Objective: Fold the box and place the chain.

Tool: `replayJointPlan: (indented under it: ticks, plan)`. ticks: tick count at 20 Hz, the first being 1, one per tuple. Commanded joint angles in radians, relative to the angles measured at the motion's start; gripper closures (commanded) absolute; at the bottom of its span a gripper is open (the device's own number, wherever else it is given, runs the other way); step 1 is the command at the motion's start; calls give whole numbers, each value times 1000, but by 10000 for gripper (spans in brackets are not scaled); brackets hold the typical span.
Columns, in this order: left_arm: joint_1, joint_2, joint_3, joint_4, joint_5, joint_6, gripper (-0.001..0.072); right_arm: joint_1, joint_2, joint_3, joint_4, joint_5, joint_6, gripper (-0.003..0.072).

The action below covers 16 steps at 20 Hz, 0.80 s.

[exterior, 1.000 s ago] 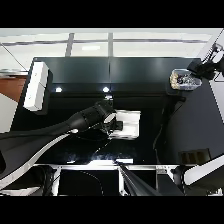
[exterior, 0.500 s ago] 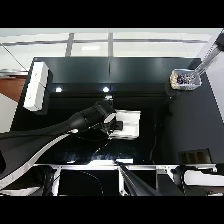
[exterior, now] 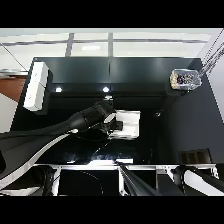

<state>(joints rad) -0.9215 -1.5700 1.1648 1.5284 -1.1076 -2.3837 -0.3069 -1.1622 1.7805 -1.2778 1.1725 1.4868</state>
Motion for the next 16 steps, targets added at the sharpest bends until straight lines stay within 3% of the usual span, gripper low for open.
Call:
replayJointPlan:
  ticks: [1, 5, 10, 16]
  plan:
    - [0, -1, 0, 0, 0, 0, 677, 29, 135, -51, 47, 117, -38, 654]
    - [0, -1, 0, 0, 8, 0, 677, 124, 316, -309, 59, 184, -56, 654]
    - [0, -1, 0, 0, 7, 0, 677, 326, 418, -631, 235, 276, -76, 654]
    - [0, -1, 0, 0, 7, 0, 677, 550, 417, -793, 311, 189, -82, 654]
